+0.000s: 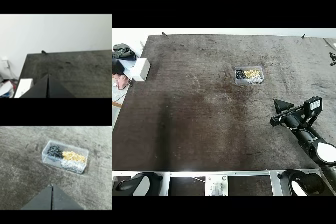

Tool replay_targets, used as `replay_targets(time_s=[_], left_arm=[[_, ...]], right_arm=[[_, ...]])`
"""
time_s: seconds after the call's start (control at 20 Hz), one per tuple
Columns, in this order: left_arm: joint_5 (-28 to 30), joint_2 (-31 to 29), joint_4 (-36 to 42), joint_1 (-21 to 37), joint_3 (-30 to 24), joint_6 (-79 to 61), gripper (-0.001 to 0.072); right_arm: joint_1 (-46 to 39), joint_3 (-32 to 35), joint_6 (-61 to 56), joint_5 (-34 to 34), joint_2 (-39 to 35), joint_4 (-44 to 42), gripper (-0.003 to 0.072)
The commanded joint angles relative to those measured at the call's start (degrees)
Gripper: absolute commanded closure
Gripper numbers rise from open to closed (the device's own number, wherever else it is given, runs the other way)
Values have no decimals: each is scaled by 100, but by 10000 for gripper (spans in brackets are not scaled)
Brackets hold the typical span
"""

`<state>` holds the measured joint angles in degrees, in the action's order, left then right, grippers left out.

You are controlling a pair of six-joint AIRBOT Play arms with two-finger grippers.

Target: Fold the box and place the chain.

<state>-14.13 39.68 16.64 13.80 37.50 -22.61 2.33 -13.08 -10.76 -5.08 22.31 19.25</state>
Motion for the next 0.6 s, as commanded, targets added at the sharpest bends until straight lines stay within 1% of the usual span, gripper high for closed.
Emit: replay_targets(time_s=[0.0,0.1,0.2,0.55], left_arm=[[629,-1399,1064,-293,-1333,-855,704],[951,-1954,1078,-293,-1628,-953,704],[1123,-2234,1075,-293,-1709,-1051,703],[1185,-2293,1099,-293,-1709,-831,698]], right_arm=[[-2,0,0,-2,-4,-2,701],[-2,0,0,-2,-4,-2,701],[-2,0,0,-2,-4,-2,701],[-2,2,0,-2,-4,0,701]])
